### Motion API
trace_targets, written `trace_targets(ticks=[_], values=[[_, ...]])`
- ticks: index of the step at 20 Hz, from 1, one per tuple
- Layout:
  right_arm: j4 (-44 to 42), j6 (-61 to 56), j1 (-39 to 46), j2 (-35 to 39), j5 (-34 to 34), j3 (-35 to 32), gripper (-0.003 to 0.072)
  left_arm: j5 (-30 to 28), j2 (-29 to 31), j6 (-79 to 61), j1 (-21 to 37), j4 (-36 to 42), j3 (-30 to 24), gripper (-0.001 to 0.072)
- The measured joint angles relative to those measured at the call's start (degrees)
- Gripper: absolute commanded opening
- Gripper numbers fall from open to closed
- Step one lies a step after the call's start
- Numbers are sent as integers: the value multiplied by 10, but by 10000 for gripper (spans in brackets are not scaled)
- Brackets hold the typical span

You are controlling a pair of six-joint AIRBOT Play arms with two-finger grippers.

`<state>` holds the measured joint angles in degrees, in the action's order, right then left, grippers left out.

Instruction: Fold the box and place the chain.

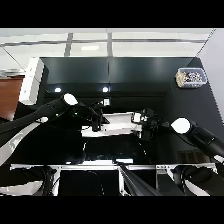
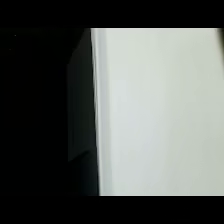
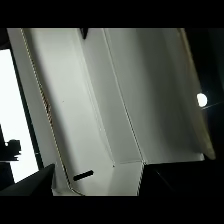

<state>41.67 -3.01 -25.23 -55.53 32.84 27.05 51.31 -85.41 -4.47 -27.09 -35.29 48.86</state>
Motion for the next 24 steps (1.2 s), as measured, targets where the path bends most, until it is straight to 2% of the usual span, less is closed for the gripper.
trace_targets(ticks=[5, 16, 24], values=[[-35, 31, 15, -13, -6, 1, 710, -1, 0, 0, 0, 0, 0, 25], [-157, 162, 49, -58, 78, 6, 710, 1, 0, -2, 0, -5, 7, 25], [-153, 187, 51, -116, 102, 7, 710, 1, 0, -1, 0, -3, 7, 26]])
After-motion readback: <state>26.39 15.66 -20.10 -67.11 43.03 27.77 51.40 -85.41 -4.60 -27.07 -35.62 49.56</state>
